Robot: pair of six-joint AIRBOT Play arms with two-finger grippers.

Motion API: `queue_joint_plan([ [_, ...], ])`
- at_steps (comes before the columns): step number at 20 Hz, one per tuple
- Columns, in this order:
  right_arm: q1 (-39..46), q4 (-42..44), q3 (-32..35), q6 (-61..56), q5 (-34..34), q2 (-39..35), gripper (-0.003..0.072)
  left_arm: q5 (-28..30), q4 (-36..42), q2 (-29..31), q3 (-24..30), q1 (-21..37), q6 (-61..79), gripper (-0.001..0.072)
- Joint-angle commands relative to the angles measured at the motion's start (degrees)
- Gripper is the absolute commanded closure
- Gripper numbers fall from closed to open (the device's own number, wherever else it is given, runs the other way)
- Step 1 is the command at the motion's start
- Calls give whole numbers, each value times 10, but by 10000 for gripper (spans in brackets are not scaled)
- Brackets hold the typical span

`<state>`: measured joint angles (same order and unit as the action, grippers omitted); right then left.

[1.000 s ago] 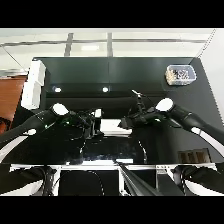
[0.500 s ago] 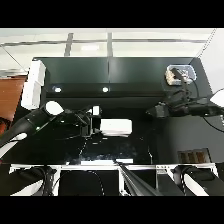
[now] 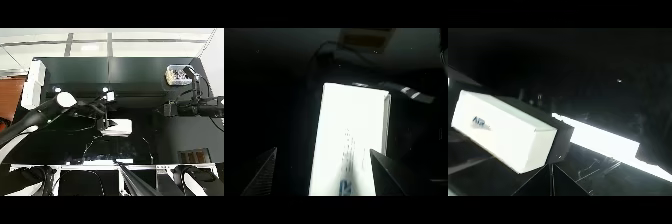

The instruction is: Fold the box and place the chain.

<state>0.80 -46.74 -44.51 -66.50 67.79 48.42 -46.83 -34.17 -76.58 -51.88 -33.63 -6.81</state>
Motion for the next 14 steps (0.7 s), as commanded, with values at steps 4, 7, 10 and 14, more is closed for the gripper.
queue_joint_plan([
  [4,2,-5,0,-2,-3,-1,672,-36,2,-89,-51,-18,-74,-3],
  [7,2,-9,0,-2,-5,-1,672,-59,1,-89,-51,-18,-74,-3],
  [10,2,-16,0,-2,-5,-1,672,-64,-5,-89,-51,-18,-73,-3],
  [14,2,-16,0,-3,-6,-1,671,-80,-50,-89,-53,-18,-77,-3],
])
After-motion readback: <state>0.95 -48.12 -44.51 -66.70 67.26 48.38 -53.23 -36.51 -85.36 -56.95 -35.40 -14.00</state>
